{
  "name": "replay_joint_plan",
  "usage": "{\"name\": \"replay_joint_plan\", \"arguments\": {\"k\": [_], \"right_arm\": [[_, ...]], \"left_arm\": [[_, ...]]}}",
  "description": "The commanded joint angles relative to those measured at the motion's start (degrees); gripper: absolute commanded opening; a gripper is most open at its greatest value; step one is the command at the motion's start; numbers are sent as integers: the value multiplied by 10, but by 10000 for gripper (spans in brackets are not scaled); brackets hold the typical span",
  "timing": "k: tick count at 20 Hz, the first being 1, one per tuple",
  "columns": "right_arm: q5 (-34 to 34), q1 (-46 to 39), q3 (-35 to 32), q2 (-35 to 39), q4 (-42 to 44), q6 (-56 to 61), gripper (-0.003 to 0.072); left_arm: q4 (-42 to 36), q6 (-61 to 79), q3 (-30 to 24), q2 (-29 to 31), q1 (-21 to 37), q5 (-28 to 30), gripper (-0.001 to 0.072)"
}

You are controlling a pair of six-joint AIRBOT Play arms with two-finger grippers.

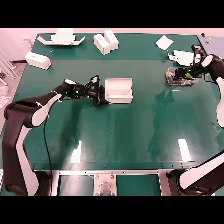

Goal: Fold the box and place the chain.

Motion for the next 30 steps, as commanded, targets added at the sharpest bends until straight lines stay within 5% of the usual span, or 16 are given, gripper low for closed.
{"name": "replay_joint_plan", "arguments": {"k": [1, 4, 6, 7, 9, 16, 22, 30], "right_arm": [[-20, 0, 0, -18, 12, -11, 432], [-17, 2, -1, -29, 14, -10, 428], [-17, 7, -1, -35, 19, -10, 246], [-17, 10, -1, -35, 18, -11, 96], [-12, 14, 9, -33, 19, -10, 12], [46, 27, 87, 30, 2, -10, 10], [103, 67, 96, 163, -25, -11, 10], [76, 186, 97, 342, -49, -26, 9]], "left_arm": [[0, 0, 0, 0, 1, 0, 537], [0, 0, 0, 0, 1, 0, 537], [0, 0, 0, 0, 1, 0, 537], [0, 0, 0, 0, 1, -1, 537], [0, 0, 0, 0, 1, 0, 537], [0, 0, 0, 0, 1, 0, 537], [0, 0, 0, 0, 1, 0, 537], [0, 0, 0, 0, 1, 0, 537]]}}
